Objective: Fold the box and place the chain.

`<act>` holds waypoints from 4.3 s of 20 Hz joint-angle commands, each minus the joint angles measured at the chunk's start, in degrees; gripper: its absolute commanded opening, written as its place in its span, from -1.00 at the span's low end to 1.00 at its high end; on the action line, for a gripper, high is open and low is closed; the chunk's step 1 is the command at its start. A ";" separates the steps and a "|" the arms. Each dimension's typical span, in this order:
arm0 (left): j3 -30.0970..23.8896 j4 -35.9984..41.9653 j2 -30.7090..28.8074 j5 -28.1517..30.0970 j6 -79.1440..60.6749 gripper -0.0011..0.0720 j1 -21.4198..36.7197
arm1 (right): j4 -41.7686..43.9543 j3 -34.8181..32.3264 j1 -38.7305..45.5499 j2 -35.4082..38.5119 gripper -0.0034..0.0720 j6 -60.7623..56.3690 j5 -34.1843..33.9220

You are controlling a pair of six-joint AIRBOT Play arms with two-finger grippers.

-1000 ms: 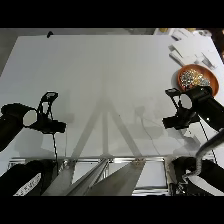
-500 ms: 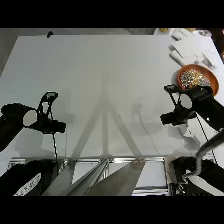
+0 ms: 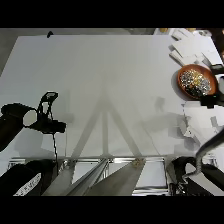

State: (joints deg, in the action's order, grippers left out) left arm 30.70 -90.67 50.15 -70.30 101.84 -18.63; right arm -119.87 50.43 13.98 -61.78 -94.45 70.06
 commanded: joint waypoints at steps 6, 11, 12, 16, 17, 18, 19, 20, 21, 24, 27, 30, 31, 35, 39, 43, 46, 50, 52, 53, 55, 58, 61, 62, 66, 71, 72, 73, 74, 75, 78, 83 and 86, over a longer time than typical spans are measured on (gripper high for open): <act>-0.02 0.00 0.04 0.00 -0.02 -0.95 -0.02 | -2.45 0.66 23.89 -10.03 0.49 8.26 -2.75; -0.02 0.00 0.04 0.00 -0.02 -0.95 -0.02 | -2.49 0.66 23.93 -16.39 0.35 10.95 -1.73; -0.02 0.00 0.04 0.00 0.00 -0.95 -0.02 | -2.99 0.66 23.96 -17.64 0.26 10.64 -1.51; -0.02 0.00 0.04 0.00 0.00 -0.95 -0.02 | -3.19 0.66 23.28 -18.05 -0.87 10.19 0.15; -0.02 0.02 0.04 0.00 0.00 -0.95 -0.02 | -3.08 0.66 22.36 -17.22 -0.87 10.34 1.44; -0.02 0.00 0.04 0.00 -0.02 -0.95 -0.02 | -2.43 0.66 20.74 -15.72 -0.87 10.27 2.58; -0.02 0.00 0.04 0.00 0.00 -0.95 -0.02 | -1.16 0.66 18.53 -14.12 -0.87 10.27 3.87; -0.02 0.00 0.04 0.02 -0.02 -0.95 -0.02 | 0.44 0.66 15.47 -12.20 -0.87 10.27 5.25; -0.02 0.00 0.04 0.00 -0.02 -0.95 -0.02 | 3.28 0.63 12.07 -9.97 -0.87 10.32 6.47; -0.02 0.00 0.04 0.00 -0.02 -0.95 -0.02 | 17.00 0.57 1.88 -2.54 -0.87 10.56 6.64; -0.02 0.00 0.04 0.00 0.00 -0.95 -0.02 | 29.27 -2.91 -8.68 6.80 -0.87 9.92 2.82; -0.02 0.00 0.04 0.00 -0.02 -0.95 -0.02 | 35.01 -11.06 -18.69 15.41 -0.87 5.55 -3.56; -0.02 0.00 0.04 0.00 0.00 -0.95 -0.02 | 36.87 -14.19 -21.90 17.53 -0.87 3.87 -6.08; -0.02 0.26 0.04 0.61 0.00 -0.95 -0.02 | 38.71 -19.52 -31.67 18.99 -0.87 1.22 -9.49; -0.11 0.17 0.07 7.41 -0.26 -0.71 -0.02 | 38.71 -19.52 -35.50 18.97 -0.87 1.20 -11.93; -0.24 1.27 0.09 11.89 -2.38 -0.39 -0.09 | 38.88 -19.52 -35.45 18.97 -0.86 -0.26 -12.63; -0.46 13.64 1.46 24.76 -14.97 0.29 0.02 | 38.99 -19.52 -35.45 18.97 -0.86 -0.26 -12.59; 0.83 59.58 11.76 30.42 -57.09 0.26 0.90 | 38.99 -19.52 -35.45 18.97 -0.86 -0.24 -12.63; 5.40 77.11 22.47 18.27 -74.51 0.26 2.95 | 38.97 -19.52 -35.45 18.97 -0.86 -0.24 -12.57; 8.96 81.50 28.46 11.19 -78.71 0.27 3.32 | 38.99 -19.52 -35.45 18.97 -0.86 -0.24 -12.48; 16.04 82.07 38.05 3.41 -78.77 0.33 3.08 | 39.01 -19.52 -35.45 18.97 -0.86 -0.24 -12.46; 20.90 82.09 44.85 2.43 -78.47 0.43 2.64 | 39.15 -19.52 -35.45 18.97 -0.86 -0.24 -12.41; 21.24 81.44 45.33 3.82 -80.85 0.43 1.40 | 39.30 -19.52 -35.45 18.97 -0.86 -0.24 -12.41; 21.24 79.95 45.33 4.76 -80.96 0.43 0.50 | 39.32 -19.52 -35.45 18.97 -0.86 -0.24 -12.44; 21.24 75.17 45.64 5.38 -81.07 0.44 -3.78 | 39.34 -19.52 -35.45 18.97 -0.86 -0.24 -12.46; 21.24 73.55 47.65 5.60 -80.89 0.32 -8.24 | 39.36 -19.52 -35.45 18.97 -0.86 -0.24 -12.46; 21.24 73.33 48.02 6.03 -80.94 0.09 -8.79 | 39.36 -19.52 -35.45 18.97 -0.86 -0.24 -12.46; 21.24 73.37 48.04 6.93 -80.91 -0.24 -8.87 | 39.36 -19.52 -35.45 18.97 -0.86 -0.24 -12.46; 21.27 73.46 47.82 7.67 -81.02 -0.51 -8.63 | 39.36 -19.52 -35.47 18.97 -0.87 -0.24 -12.41; 21.27 73.37 47.47 8.50 -81.20 -0.62 -8.17 | 39.36 -19.50 -35.45 18.97 -0.87 -0.22 -12.41; 21.29 72.70 45.16 9.42 -88.26 -0.96 -6.82 | 39.36 -19.52 -35.45 18.97 -0.86 -0.22 -12.41; 21.40 69.33 40.41 11.26 -98.73 -0.96 -8.17 | 41.20 -19.19 -35.45 19.10 -0.72 0.59 -12.57; 21.42 62.18 38.16 12.87 -102.73 -0.96 -11.54 | 41.27 -16.02 -35.45 19.17 -0.06 3.04 -10.01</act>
State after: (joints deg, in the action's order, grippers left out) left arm 52.05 -22.35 90.41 -59.16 4.36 -27.92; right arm -79.20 32.47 -21.45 -42.68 -93.51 58.33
